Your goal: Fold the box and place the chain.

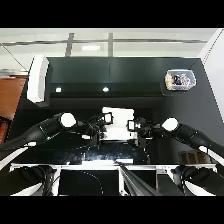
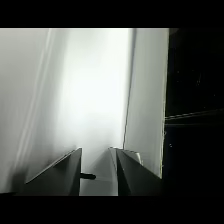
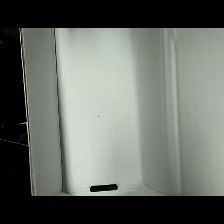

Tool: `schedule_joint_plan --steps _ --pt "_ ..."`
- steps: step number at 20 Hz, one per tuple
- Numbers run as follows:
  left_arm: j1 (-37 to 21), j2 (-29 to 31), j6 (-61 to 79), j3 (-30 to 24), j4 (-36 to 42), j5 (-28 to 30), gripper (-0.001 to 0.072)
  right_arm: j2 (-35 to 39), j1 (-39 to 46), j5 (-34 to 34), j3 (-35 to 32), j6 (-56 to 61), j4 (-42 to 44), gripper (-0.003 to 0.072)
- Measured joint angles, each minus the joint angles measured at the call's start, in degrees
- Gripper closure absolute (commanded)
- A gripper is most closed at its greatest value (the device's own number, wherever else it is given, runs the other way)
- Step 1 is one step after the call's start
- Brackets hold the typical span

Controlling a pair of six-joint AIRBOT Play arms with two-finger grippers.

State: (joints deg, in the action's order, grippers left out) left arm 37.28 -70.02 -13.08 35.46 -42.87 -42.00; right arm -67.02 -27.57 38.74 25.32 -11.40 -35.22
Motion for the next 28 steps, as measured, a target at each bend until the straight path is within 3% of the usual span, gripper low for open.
schedule_joint_plan --steps 1,5,9,13,17,22,25,28 --pt "0.04 0.07 0.02 0.0 -0.31 -0.24 0.0682 0.0 0.0 0.02 0.02 0.0 0.02 0.0119" --pt "-0.09 2.1 -3.23 0.0 -4.52 -1.27 0.0683 0.0 0.0 -0.04 0.0 0.02 0.04 0.012" --pt "-3.15 8.2 -8.24 -0.02 -7.8 -4.28 0.0683 0.0 0.0 -0.04 0.02 0.02 0.07 0.012" --pt "-10.21 16.83 -13.49 -0.2 -4.79 -6.99 0.0683 0.0 0.0 -0.04 0.02 0.02 0.07 0.0119" --pt "-22.67 22.14 -26.45 -4.57 -3.85 -8.22 0.0681 0.0 0.0 -0.04 0.02 0.02 0.07 0.0119" --pt "-37.86 23.74 -44.48 -13.31 -2.36 -9.44 0.0681 0.0 0.0 -0.04 0.02 0.02 0.07 0.0119" --pt "-41.07 22.86 -50.01 -15.23 -0.72 -9.51 0.0681 0.0 0.0 -0.02 0.02 0.02 0.07 0.012" --pt "-41.88 17.46 -55.12 -15.82 1.73 -13.09 0.0682 0.0 0.0 -0.02 0.02 0.02 0.07 0.012"
